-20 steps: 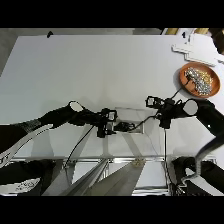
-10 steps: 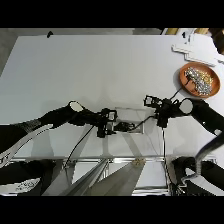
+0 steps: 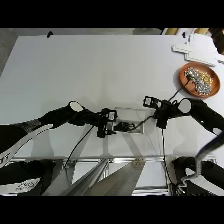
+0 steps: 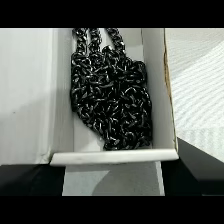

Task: Fold the box and place the chain.

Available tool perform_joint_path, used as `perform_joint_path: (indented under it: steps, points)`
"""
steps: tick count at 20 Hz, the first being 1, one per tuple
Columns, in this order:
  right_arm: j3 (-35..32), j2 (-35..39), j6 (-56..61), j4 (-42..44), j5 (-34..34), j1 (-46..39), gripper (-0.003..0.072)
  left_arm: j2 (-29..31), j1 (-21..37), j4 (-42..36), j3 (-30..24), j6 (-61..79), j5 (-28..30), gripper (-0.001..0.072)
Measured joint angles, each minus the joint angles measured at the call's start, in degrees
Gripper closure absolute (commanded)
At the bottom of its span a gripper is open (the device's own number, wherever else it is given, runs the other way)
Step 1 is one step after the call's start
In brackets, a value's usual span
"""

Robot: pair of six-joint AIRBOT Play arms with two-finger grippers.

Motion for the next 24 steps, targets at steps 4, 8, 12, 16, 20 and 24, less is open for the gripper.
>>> perform_joint_path:
  steps: [4,8,12,16,20,24]
  points:
    - [-0.1,3.2,0.5,-0.9,3.3,0.0,0.0671,0.0,0.0,0.0,0.0,0.0,0.0,0.0502]
    - [-0.1,10.8,2.4,-0.3,7.7,0.0,0.0671,0.0,0.0,0.0,0.0,0.0,0.0,0.0502]
    - [-0.1,18.7,6.9,4.5,12.4,2.5,0.0670,0.0,0.0,0.0,0.0,0.0,0.0,0.0502]
    - [-0.1,23.3,8.6,16.0,15.0,9.1,0.0670,0.0,0.0,0.0,0.0,0.0,0.0,0.0502]
    - [-0.1,24.4,9.3,25.1,9.0,17.2,0.0670,0.0,0.0,0.0,0.0,0.0,0.0,0.0502]
    - [-0.1,23.1,10.3,29.6,0.8,24.1,0.0669,0.0,0.0,0.0,0.0,0.0,0.0,0.0502]
